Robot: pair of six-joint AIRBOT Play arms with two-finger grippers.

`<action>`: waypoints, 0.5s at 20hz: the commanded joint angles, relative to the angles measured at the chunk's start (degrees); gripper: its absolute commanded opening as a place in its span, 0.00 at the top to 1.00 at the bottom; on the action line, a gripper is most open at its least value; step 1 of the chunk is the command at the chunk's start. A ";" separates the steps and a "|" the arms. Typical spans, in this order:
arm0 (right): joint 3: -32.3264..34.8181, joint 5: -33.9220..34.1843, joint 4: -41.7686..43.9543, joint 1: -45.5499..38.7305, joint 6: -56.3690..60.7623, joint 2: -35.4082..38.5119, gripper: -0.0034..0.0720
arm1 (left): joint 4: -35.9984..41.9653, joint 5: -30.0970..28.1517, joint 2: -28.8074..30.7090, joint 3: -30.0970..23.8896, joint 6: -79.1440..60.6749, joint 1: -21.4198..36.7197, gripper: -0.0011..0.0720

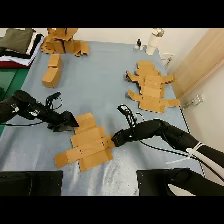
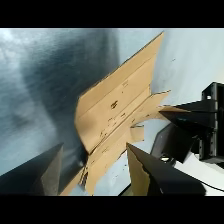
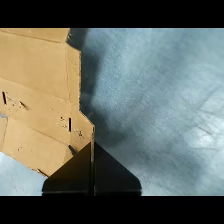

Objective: Fold the box.

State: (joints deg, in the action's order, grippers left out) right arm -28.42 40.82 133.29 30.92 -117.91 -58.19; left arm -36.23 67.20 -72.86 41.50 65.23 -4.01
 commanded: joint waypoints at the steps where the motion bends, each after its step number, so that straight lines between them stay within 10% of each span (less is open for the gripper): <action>1: 0.17 -1.84 -0.04 0.96 0.00 0.15 0.96 | 6.62 -0.50 -4.07 -0.42 -5.97 -0.09 0.18; 7: 0.17 -1.77 -0.24 0.96 0.00 0.15 0.95 | 15.43 0.61 -10.25 -0.42 -15.89 -2.08 0.19; 8: 0.17 -1.77 -0.24 0.96 0.02 0.15 0.95 | 15.87 0.68 -10.32 -0.42 -17.09 -1.99 0.45; 10: 0.17 -1.81 -0.24 0.96 0.04 0.15 0.95 | 15.65 0.87 -10.40 -0.44 -18.71 -1.97 0.56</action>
State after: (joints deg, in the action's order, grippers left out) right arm -28.27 39.07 133.10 31.81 -117.91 -58.08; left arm -22.85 67.59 -82.32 41.08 50.59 -5.82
